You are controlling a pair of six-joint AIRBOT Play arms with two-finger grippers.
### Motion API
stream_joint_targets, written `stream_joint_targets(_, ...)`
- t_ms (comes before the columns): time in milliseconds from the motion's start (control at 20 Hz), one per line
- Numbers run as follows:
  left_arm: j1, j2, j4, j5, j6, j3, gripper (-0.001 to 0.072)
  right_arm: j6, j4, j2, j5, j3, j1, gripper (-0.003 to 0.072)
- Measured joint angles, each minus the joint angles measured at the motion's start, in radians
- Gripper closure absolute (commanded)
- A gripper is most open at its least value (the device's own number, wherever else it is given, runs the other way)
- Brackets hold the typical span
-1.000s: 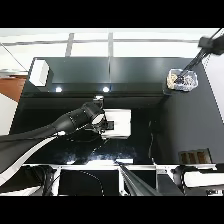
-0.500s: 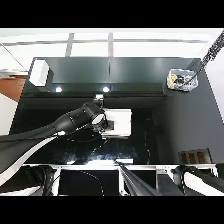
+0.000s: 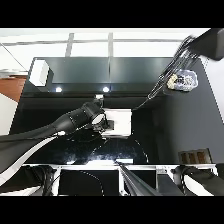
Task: Fold the box and place the chain.
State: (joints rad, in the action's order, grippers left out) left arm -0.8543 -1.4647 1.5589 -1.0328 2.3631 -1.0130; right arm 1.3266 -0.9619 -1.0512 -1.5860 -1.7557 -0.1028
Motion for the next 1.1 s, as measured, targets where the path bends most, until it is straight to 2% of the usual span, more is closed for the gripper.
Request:
stream_joint_targets(300,0.0,0.0,0.0,0.004,0.0,0.0,0.0681,-0.008,0.018,0.006,-0.013,0.04,-0.134,0.0653)
stream_joint_targets(550,0.0,0.0,0.0,0.005,0.0,0.0,0.0681,-0.008,0.039,0.007,-0.039,0.046,-0.156,0.0653)
stream_joint_targets(700,0.0,0.0,0.0,0.005,0.0,0.0,0.0681,-0.005,0.112,0.007,-0.041,0.047,-0.159,0.0653)
stream_joint_targets(1100,0.0,0.0,0.0,0.005,0.0,0.0,0.0681,0.0,0.218,0.006,0.024,0.047,-0.161,0.0653)
